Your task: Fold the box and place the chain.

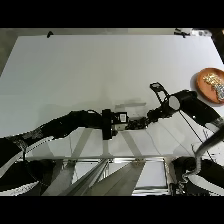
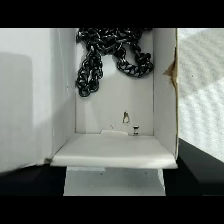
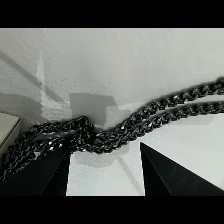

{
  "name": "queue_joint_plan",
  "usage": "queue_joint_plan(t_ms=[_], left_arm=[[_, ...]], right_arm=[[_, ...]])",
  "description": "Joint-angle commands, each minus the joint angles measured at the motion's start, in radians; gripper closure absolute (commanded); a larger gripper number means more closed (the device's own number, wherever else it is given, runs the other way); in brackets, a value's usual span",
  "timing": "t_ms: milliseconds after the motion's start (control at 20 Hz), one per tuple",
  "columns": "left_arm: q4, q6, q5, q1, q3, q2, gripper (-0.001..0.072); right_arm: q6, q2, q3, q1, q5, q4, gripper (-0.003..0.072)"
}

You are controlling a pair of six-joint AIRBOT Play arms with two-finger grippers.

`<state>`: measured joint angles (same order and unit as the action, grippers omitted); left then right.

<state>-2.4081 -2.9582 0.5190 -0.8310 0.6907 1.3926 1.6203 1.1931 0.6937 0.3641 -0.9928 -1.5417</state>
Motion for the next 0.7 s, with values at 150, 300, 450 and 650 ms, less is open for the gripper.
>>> queue_joint_plan(t_ms=[150, 300, 450, 650], left_arm=[[0.000, 0.000, 0.000, 0.000, 0.000, 0.000, 0.0436], [0.000, 0.000, 0.000, 0.000, 0.000, 0.000, 0.0436], [0.000, 0.000, 0.000, 0.000, 0.000, 0.000, 0.0436], [0.000, 0.000, 0.000, 0.000, 0.000, 0.000, 0.0436]], right_arm=[[0.008, 0.004, 0.001, 0.009, 0.017, -0.002, 0.0207], [0.014, 0.005, 0.000, 0.009, 0.033, -0.003, 0.0207], [0.014, 0.035, 0.000, 0.009, 0.031, -0.003, 0.0207], [0.014, 0.084, 0.000, 0.036, 0.013, -0.003, 0.0207]])
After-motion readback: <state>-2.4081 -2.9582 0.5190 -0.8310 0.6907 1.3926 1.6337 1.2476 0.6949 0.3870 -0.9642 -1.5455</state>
